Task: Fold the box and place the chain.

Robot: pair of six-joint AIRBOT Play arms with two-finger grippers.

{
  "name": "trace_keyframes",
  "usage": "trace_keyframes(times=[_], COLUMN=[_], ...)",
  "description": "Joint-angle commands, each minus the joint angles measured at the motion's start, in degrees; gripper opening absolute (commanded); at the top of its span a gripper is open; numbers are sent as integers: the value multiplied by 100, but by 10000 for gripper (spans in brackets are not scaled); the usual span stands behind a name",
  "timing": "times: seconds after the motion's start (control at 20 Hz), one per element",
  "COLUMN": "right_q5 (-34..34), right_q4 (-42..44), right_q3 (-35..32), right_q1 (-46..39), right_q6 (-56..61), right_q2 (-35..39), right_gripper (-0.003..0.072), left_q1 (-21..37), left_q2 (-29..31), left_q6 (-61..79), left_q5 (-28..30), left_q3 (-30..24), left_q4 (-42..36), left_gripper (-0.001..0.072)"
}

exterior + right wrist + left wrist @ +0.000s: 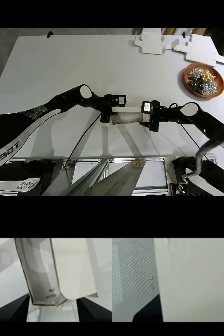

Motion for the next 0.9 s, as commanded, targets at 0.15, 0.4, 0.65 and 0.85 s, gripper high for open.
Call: trace_keyframes(times=[0.15, 0.4, 0.65, 0.85], right_q5=[341, 664, 675, 643], right_q4=[251, 280, 293, 352], right_q3=[240, 240, 238, 238], right_q1=[-63, -63, -63, -63], right_q6=[-107, -103, -90, -94], right_q2=[-437, -839, -1021, -1152], right_gripper=[620, 616, 576, 576], left_q1=[-4, -4, -4, -4], left_q2=[-2, -2, -2, -2], left_q6=[0, 0, 0, 0], left_q5=[4, 4, 4, 4], left_q3=[-2, -2, -2, -2], left_q4=[2, 0, 2, 0], left_gripper=[11, 11, 11, 11])
